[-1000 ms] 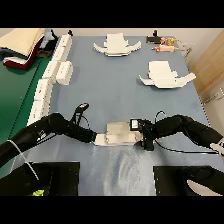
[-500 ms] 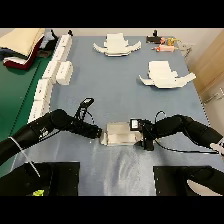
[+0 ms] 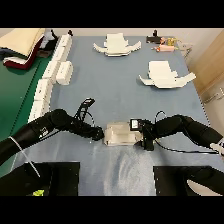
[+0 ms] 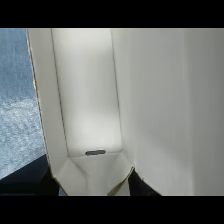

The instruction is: Fold the box.

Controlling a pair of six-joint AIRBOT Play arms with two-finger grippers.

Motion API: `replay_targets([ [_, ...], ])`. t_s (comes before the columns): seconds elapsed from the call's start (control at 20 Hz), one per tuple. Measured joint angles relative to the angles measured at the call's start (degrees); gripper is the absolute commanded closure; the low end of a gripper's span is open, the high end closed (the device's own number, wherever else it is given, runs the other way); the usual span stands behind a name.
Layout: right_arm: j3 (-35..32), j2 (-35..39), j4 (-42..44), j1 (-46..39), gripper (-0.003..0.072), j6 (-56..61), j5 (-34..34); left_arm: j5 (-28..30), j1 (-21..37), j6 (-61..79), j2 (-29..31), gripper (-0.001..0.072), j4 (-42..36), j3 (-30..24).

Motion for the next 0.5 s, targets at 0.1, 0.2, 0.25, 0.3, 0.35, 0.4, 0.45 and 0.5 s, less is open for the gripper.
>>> replay_targets([
  [0.1, 0.00, 0.00, 0.00, 0.00, 0.0223, 0.00, 0.00, -0.57, 0.00, 0.00, 0.00, 0.0238, 0.00, 0.13],
  [0.2, 0.00, 0.00, 0.00, 0.00, 0.0223, 0.00, 0.00, -1.18, 0.00, 0.00, 0.00, 0.0238, 0.02, 0.70],
  [0.25, 0.00, 0.00, 0.00, 0.00, 0.0223, 0.00, 0.00, -1.60, 0.00, 0.00, 0.00, 0.0238, 0.09, 1.18],
  [0.3, 0.00, 0.00, 0.00, 0.00, 0.0223, 0.00, 0.00, -2.19, 0.00, 0.00, 0.00, 0.0238, 0.15, 1.81],
  [0.35, 0.00, 0.00, 0.00, 0.00, 0.0223, 0.00, 0.00, -2.82, 0.00, 0.00, 0.00, 0.0238, 0.15, 2.38],
  [0.4, 0.00, 0.00, 0.00, 0.00, 0.0223, 0.00, 0.00, -3.43, 0.00, 0.00, 0.00, 0.0239, 0.15, 2.99],
  [0.45, 0.00, 0.00, 0.00, 0.00, 0.0223, 0.00, 0.00, -3.87, 0.00, 0.00, 0.00, 0.0238, 0.13, 3.48],
  [0.5, 0.00, 0.00, 0.00, 0.00, 0.0223, -0.02, 0.00, -4.24, 0.00, 0.00, 0.00, 0.0238, -0.04, 3.82],
])
